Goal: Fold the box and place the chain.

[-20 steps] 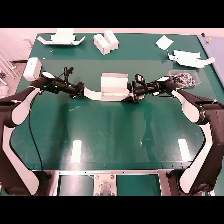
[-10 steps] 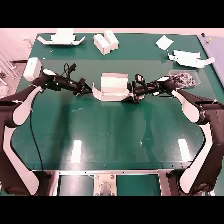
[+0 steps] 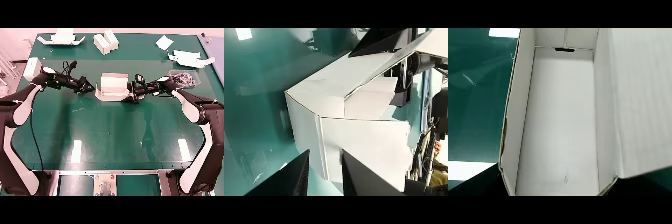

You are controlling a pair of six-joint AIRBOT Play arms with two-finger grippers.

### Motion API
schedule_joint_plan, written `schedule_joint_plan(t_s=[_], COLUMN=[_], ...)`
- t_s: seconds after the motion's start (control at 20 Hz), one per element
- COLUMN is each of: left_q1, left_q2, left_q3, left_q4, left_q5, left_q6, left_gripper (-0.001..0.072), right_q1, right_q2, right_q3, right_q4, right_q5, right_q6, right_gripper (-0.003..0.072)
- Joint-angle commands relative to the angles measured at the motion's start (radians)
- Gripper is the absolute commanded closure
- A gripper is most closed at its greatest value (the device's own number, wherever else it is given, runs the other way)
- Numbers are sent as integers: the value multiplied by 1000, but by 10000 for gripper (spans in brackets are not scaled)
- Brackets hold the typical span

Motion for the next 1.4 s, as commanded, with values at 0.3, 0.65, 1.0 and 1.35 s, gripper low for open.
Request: schedule_joint_plan(t_s=[0.3, 0.65, 1.0, 1.35], left_q1=[-33, -33, -56, -64], left_q2=[1, 1, 1, 1], left_q3=[1, 2, 2, 2], left_q4=[49, -36, -29, -47], left_q5=[9, -8, 13, 26], left_q6=[16, 43, 55, 56], left_gripper=[462, 461, 460, 391], right_q1=[0, 0, 0, 0], right_q2=[0, 0, 0, 0], right_q3=[0, 0, 0, 0], right_q4=[0, 0, 0, 0], right_q5=[0, 0, 0, 0], right_q6=[0, 0, 0, 0], right_gripper=[147, 146, 146, 147])
